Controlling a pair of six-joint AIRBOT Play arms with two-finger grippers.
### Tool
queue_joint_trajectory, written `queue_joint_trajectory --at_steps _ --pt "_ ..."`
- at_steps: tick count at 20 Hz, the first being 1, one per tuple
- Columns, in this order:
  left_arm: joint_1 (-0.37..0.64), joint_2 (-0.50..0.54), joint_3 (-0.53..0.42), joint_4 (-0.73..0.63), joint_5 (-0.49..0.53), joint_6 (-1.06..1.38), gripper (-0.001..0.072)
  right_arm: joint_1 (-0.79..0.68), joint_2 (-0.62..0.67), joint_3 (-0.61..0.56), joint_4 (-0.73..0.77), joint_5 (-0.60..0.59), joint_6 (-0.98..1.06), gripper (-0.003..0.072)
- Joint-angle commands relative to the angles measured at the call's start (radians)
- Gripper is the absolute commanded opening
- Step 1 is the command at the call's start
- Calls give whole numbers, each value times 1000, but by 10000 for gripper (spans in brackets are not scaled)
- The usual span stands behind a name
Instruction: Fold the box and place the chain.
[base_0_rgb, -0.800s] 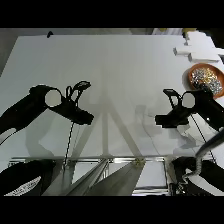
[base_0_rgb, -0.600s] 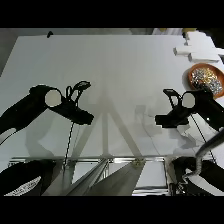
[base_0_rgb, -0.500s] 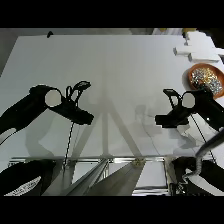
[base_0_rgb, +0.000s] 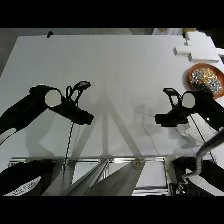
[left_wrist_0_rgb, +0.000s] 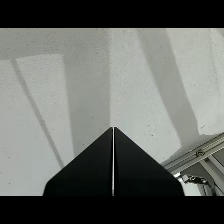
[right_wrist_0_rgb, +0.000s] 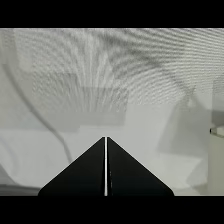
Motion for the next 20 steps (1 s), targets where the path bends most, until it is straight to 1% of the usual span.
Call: queue_joint_trajectory --at_steps 1,2,3,4,6,7,9,10,11,13,14,16,17,20 --pt "-1 0 0 0 0 0 9 0 2 0 22 -79 13 16" --pt "-1 0 0 0 0 0 9 0 2 7 14 -85 7 15" --pt "-1 0 0 -1 0 0 9 0 2 29 -25 -86 -28 14" --pt "-1 0 0 -1 0 0 9 -5 2 74 -75 -55 -64 14" --pt "-1 0 0 -1 0 0 9 -44 2 201 -173 90 -171 12" --pt "-1 0 0 0 0 0 9 -83 1 275 -270 142 -180 12" --pt "-1 0 0 -1 0 0 9 -212 -3 401 -441 175 -177 12" --pt "-1 0 0 -1 0 0 9 -298 -10 450 -482 171 -180 12" --pt "-1 0 0 -1 0 0 9 -397 -21 488 -505 153 -188 12" --pt "-1 0 0 -4 0 0 9 -602 -45 499 -457 78 -196 18" --pt "-1 0 0 -5 -1 0 9 -685 -67 499 -420 71 -224 68" --pt "-1 0 0 -8 -1 0 9 -818 -135 499 -344 87 -289 433" --pt "-1 0 0 -8 0 0 9 -865 -173 499 -314 105 -343 455" --pt "-1 0 0 -8 0 0 9 -916 -261 499 -322 147 -466 455"
